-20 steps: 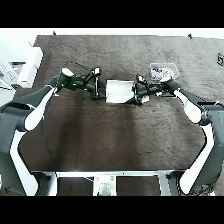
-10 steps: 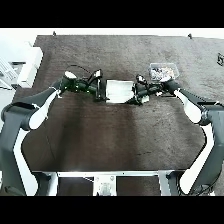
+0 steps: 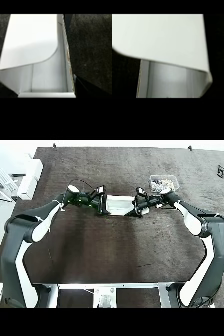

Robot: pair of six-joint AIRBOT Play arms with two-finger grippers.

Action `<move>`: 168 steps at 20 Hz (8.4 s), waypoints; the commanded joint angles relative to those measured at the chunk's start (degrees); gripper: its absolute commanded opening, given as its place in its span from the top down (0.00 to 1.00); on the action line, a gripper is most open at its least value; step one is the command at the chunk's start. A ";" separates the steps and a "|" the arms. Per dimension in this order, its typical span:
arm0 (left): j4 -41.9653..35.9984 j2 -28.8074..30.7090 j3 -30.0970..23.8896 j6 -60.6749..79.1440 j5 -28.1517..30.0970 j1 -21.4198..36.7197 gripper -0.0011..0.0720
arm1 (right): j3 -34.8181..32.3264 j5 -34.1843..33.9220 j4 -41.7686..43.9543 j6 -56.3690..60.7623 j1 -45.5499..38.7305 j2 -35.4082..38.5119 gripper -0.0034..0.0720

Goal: Fold the box and place the chain.

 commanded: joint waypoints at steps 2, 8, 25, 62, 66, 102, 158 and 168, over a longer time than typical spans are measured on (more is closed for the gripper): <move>0.96 -1.20 -0.04 0.24 -0.04 -0.07 0.00 | -0.02 -0.13 0.09 0.13 0.02 0.00 0.41; -0.11 -1.79 -0.02 0.66 0.55 -0.07 0.00 | -0.02 -0.13 0.09 0.13 0.02 0.00 0.41; -1.75 -1.90 -0.04 1.92 1.18 -0.20 0.00 | -0.02 -0.13 0.09 0.13 0.02 0.00 0.41; -2.58 -2.25 -0.02 3.41 1.05 -0.55 0.33 | -0.02 -0.13 0.09 0.13 0.04 0.00 0.42; -2.60 -2.25 -0.02 3.41 1.05 -0.55 0.33 | -0.02 1.14 0.09 0.92 0.04 0.00 0.41; -2.58 -2.25 -0.02 2.93 1.01 -0.55 0.33 | -1.01 1.88 3.15 17.31 -1.36 10.69 0.93; -2.58 -2.25 -0.02 2.93 1.01 -0.55 0.33 | -16.79 -15.37 -16.87 10.49 0.20 21.46 0.19; -2.58 -2.25 -0.02 2.93 1.01 -0.55 0.33 | -16.61 -19.04 -13.86 9.03 2.10 19.87 0.40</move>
